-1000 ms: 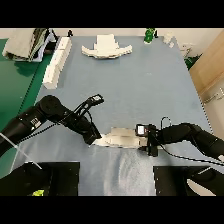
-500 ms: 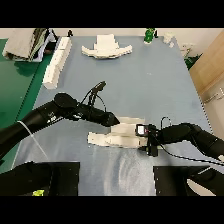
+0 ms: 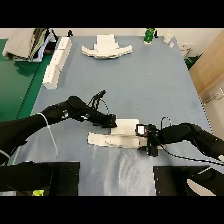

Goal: Fold the box.

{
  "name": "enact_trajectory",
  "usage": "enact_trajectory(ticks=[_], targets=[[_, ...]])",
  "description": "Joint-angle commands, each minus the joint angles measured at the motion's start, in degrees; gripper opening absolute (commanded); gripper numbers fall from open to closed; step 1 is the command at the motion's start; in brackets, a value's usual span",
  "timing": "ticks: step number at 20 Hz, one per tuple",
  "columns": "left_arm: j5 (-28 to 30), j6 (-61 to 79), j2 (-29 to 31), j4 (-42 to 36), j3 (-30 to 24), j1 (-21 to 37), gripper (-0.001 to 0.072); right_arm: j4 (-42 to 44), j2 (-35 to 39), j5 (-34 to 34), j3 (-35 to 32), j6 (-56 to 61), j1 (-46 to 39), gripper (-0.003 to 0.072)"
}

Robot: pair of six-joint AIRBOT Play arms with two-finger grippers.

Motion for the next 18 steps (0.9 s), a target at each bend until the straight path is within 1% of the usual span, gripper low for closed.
enact_trajectory(ticks=[1,4,7,8,10,12,15,18], targets=[[-3.56,-2.45,-2.71,1.01,0.07,0.00,0.0013,0.00,0.04,0.00,0.00,0.00,-0.02,0.0566],[-3.06,-2.34,-2.67,1.01,0.57,0.02,0.0013,0.00,0.04,-0.02,0.00,-0.02,-0.02,0.0566],[-3.04,-1.14,-2.67,2.14,2.16,0.74,0.0013,0.00,0.04,-0.02,0.00,0.00,-0.02,0.0566],[-4.17,0.02,-2.60,2.62,3.17,1.66,0.0012,0.00,0.04,-0.02,0.00,-0.02,-0.02,0.0566],[-9.16,2.25,-1.46,2.69,5.64,4.09,0.0011,0.00,0.04,-0.02,0.00,-0.02,-0.02,0.0566],[-11.39,4.24,2.49,3.48,6.49,5.86,0.0011,0.00,0.04,0.00,0.00,-0.02,-0.02,0.0566],[-11.93,3.58,11.41,13.03,6.38,5.92,0.0011,0.00,0.04,-0.02,0.00,-0.02,-0.02,0.0566],[-11.10,4.17,20.55,13.84,4.61,5.09,0.0011,0.00,0.04,-0.02,0.00,-0.02,-0.02,0.0566]])
